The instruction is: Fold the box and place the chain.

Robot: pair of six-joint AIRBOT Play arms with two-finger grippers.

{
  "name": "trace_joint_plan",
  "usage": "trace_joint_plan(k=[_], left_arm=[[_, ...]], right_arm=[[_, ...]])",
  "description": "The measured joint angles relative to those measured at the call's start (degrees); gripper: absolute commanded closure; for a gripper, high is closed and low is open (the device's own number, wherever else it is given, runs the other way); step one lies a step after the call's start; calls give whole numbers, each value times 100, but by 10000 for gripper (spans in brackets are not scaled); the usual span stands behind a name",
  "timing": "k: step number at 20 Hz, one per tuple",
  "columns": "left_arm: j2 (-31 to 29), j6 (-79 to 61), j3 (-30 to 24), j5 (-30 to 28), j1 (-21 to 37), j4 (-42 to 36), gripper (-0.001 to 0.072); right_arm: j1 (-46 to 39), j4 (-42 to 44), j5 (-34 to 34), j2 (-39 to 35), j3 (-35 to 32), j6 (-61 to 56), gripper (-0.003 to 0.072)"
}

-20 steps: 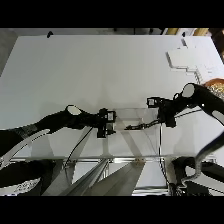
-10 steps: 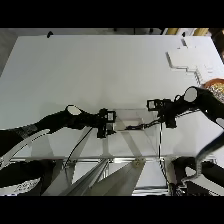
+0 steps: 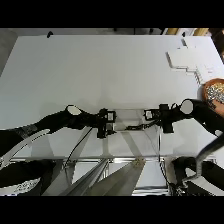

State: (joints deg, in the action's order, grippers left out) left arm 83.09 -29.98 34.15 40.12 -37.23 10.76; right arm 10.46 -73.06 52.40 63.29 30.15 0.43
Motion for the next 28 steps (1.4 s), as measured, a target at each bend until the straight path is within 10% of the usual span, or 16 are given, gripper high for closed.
trace_joint_plan(k=[2,11,24,28], left_arm=[[0,0,0,0,0,0,435],[0,0,0,0,0,2,435],[0,0,0,0,0,0,435],[0,0,0,-2,0,2,435]], right_arm=[[11,2,-94,-11,-20,2,670],[20,219,411,-890,-39,-11,669],[590,3716,1014,-2258,-61,4,668],[1246,3689,256,-2083,-76,-28,528]])
